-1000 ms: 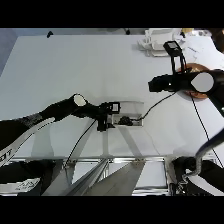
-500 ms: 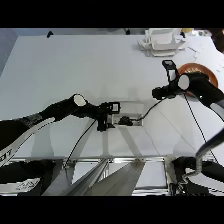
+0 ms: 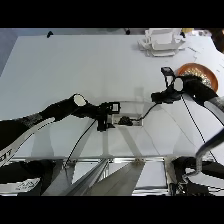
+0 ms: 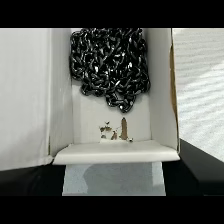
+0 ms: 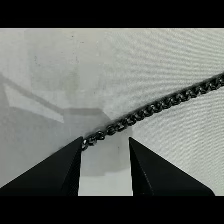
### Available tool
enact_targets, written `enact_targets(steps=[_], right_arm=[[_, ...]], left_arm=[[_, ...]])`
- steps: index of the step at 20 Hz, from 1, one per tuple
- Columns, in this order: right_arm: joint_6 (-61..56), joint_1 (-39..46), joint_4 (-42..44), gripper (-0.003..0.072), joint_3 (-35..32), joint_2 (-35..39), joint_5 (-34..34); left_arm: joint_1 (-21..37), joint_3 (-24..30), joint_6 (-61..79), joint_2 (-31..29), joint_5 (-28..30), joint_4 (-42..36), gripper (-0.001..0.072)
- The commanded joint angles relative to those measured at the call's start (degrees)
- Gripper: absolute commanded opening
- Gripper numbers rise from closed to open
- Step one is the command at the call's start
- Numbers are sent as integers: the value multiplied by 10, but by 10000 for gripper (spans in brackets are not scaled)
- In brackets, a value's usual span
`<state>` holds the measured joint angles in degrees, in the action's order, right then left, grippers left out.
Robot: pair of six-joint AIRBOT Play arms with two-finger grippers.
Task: Fold the box and place the chain.
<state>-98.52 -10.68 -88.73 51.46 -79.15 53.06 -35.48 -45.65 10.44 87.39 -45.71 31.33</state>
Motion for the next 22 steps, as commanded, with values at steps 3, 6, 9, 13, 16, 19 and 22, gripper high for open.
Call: enact_targets(steps=[3,6,9,13,16,19,22], right_arm=[[-21,0,0,256,-1,-4,2],[-22,0,0,256,0,-15,5],[-22,0,0,230,0,-26,2],[-16,0,0,69,0,-35,-1],[40,-2,5,17,0,-11,17],[55,-2,5,17,0,55,32],[71,-11,8,17,0,145,71]], left_arm=[[0,0,0,0,0,0,253],[0,0,0,0,0,0,253],[0,0,0,0,0,0,253],[0,0,0,0,0,0,253],[0,0,0,0,0,0,253],[0,0,0,0,0,0,253],[0,0,0,0,0,0,253]])
